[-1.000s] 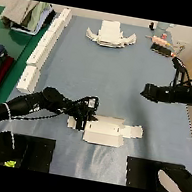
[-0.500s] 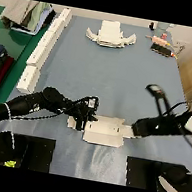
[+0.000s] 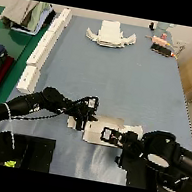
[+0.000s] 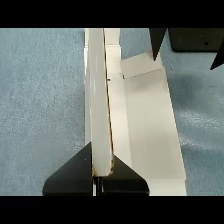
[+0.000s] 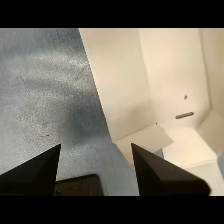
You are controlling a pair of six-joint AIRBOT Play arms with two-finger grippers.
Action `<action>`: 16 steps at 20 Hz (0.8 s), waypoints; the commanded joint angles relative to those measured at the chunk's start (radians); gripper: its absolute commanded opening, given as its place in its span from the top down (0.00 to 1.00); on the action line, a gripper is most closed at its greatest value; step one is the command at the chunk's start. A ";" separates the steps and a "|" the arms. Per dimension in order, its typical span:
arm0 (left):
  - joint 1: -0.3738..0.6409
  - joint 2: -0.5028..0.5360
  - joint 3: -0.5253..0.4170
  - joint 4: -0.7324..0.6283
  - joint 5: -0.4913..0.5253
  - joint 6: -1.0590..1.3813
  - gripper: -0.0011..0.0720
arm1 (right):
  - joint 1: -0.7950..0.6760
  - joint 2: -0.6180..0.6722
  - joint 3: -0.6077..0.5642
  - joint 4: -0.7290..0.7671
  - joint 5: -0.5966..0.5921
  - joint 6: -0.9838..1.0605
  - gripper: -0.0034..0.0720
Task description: Fold the box.
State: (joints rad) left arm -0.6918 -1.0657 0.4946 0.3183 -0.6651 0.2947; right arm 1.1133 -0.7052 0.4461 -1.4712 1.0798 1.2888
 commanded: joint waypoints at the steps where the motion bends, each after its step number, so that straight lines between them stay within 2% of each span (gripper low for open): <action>1: 0.000 0.000 0.001 0.000 0.000 0.000 0.96 | 0.059 -0.085 -0.016 -0.181 -0.128 0.045 0.02; 4: 0.000 0.000 0.001 0.000 0.000 0.000 0.96 | 0.059 -0.117 -0.015 -0.274 -0.199 0.138 0.02; 6: 0.000 0.000 0.001 0.000 0.000 0.000 0.96 | 0.059 -0.118 -0.015 -0.332 -0.208 0.210 0.09; 7: 0.000 0.000 0.001 0.000 0.000 0.000 0.96 | 0.059 -0.118 -0.013 -0.357 -0.201 0.250 0.11; 16: 0.000 0.000 0.001 0.000 0.000 0.000 0.96 | 0.059 -0.036 0.027 -0.392 -0.103 0.490 0.11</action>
State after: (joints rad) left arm -0.6918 -1.0657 0.4946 0.3187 -0.6655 0.2947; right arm 1.1709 -0.7670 0.4618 -1.8381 0.9546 1.6897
